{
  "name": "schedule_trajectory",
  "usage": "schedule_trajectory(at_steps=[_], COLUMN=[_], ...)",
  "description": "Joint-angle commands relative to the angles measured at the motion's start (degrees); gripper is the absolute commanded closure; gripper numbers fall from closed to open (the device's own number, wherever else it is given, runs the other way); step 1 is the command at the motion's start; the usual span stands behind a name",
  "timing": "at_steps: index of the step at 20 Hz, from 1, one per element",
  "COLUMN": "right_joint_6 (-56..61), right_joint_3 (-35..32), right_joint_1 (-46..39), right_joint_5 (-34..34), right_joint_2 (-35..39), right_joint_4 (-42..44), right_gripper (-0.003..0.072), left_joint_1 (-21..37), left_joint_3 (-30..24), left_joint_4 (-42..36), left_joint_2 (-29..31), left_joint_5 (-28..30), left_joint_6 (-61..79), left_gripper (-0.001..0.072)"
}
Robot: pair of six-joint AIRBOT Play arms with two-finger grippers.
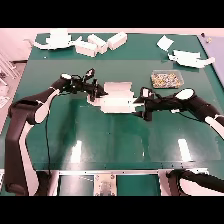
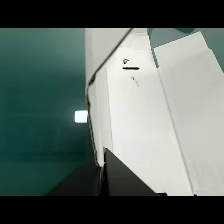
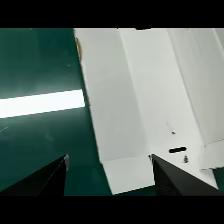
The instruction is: Fold the box and place the chain.
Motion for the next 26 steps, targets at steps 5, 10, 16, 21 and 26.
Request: schedule_trajectory(at_steps=[5,10,16,21,26], right_joint_6=[-5.6,-13.0,-19.28,-19.69,-20.83], right_joint_3=[-3.45,-3.43,-2.51,0.52,2.54], right_joint_1=[4.57,4.59,4.22,2.54,0.11], right_joint_5=[-10.03,-16.46,-19.76,-17.77,-13.2], right_joint_2=[-2.86,-6.64,-6.75,-6.73,-6.84], right_joint_4=[4.61,9.44,17.42,18.43,18.38], right_gripper=[0.0075,0.0075,0.0075,0.0071,0.0067], left_joint_1=[-0.02,-0.02,-0.02,-0.02,-0.02], left_joint_3=[-0.02,-0.02,-0.02,-0.02,-0.02], left_joint_4=[0.0,0.0,0.02,0.52,0.63], left_joint_2=[-0.02,-0.02,-0.02,-0.02,-0.02], left_joint_5=[0.09,0.07,0.07,0.0,-0.02], left_joint_6=[0.02,0.02,0.0,0.0,0.0], left_gripper=[0.0689,0.0689,0.0689,0.0689,0.0689])
